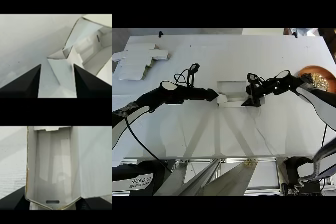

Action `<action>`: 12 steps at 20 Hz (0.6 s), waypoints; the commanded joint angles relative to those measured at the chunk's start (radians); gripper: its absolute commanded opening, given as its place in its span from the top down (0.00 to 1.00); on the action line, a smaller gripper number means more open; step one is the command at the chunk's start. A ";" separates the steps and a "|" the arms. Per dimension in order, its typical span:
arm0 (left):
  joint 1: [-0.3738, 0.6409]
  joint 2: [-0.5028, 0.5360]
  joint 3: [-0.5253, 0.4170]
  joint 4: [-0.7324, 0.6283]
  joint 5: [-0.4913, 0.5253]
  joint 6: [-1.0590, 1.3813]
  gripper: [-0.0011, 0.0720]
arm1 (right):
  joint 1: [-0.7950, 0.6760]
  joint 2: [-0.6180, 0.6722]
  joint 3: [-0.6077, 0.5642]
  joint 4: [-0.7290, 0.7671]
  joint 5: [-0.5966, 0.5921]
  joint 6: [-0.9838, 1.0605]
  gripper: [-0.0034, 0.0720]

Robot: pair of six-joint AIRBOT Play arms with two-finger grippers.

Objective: Fold the box and place the chain.

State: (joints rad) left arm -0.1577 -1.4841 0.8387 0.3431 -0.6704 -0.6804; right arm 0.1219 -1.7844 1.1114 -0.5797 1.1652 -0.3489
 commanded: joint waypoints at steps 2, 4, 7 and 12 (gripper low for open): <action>0.000 0.024 0.015 -0.020 -0.030 -0.001 0.26 | 0.000 0.001 0.000 0.004 -0.002 0.001 0.35; 0.000 0.023 0.027 -0.018 -0.078 -0.001 0.24 | 0.000 0.001 0.000 0.004 -0.002 0.001 0.35; 0.000 0.021 0.037 0.037 -0.072 -0.117 0.24 | 0.000 0.001 0.000 0.004 -0.002 0.001 0.35; -0.049 0.016 0.102 0.386 -0.093 -0.388 0.24 | 0.000 0.001 0.000 0.004 -0.002 0.001 0.35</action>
State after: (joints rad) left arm -0.1825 -1.4639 0.9073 0.5545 -0.7567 -0.9173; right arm 0.1219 -1.7844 1.1114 -0.5762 1.1633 -0.3485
